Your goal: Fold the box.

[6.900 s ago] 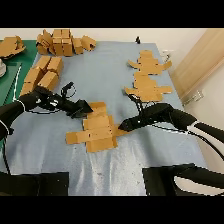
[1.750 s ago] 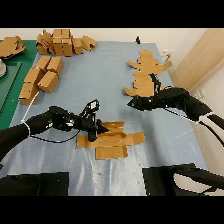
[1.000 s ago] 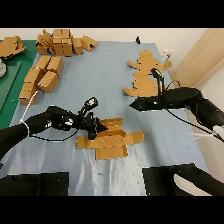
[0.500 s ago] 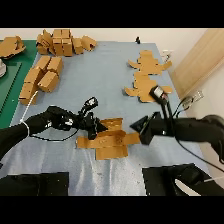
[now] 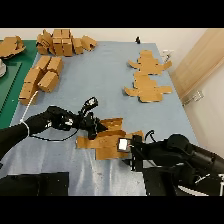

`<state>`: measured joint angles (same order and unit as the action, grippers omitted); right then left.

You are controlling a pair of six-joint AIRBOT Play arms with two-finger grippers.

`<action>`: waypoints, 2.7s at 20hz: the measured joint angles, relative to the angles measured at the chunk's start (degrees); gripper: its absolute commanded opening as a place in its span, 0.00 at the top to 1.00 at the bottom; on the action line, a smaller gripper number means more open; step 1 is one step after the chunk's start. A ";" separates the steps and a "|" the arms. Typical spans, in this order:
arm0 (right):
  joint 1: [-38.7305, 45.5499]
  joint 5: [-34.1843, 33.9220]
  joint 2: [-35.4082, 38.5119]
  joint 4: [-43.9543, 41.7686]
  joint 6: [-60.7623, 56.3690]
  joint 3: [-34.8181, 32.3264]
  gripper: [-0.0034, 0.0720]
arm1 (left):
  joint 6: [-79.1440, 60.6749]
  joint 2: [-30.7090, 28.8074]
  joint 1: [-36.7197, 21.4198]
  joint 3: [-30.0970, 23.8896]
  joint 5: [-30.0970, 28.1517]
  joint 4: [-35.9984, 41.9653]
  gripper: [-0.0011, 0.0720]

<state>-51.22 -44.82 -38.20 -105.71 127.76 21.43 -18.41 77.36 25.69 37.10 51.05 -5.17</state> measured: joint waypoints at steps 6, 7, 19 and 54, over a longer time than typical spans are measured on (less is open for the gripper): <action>-2.12 5.62 -8.07 5.27 5.01 1.16 0.24 | 0.00 0.00 0.09 0.00 0.00 0.07 0.97; -2.25 6.08 -8.55 6.34 5.33 1.25 0.24 | 0.00 0.00 0.09 0.00 0.00 0.07 0.97; -7.26 7.61 -9.66 11.93 5.75 0.15 0.24 | 0.00 0.00 0.09 -0.02 -0.02 0.11 0.97; -4.50 10.73 -6.78 27.19 -15.58 1.57 0.00 | 0.02 0.00 0.09 -0.02 -0.02 0.11 0.97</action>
<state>-55.72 -34.09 -44.97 -78.52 112.18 23.00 -18.39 77.36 25.78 37.08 51.03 -5.06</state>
